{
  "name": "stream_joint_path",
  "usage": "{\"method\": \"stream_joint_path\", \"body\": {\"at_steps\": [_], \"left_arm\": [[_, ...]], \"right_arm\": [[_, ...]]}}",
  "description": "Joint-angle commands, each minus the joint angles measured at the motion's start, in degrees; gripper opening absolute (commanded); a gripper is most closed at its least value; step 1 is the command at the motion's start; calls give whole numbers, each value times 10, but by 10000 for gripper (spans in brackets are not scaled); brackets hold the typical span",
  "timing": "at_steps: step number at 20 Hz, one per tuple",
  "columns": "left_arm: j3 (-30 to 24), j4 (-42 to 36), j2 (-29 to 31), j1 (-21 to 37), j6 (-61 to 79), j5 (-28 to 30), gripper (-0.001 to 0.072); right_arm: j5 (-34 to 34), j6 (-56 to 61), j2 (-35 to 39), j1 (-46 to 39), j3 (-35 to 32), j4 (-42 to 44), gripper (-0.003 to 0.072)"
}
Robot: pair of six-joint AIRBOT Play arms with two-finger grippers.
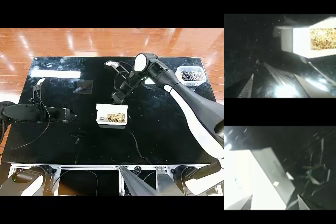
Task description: Fold the box and place the chain.
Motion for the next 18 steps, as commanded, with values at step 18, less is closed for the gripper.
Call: {"method": "stream_joint_path", "body": {"at_steps": [18], "left_arm": [[0,0,-21,0,2,-5,617]], "right_arm": [[62,-60,24,16,-3,21,707]]}}
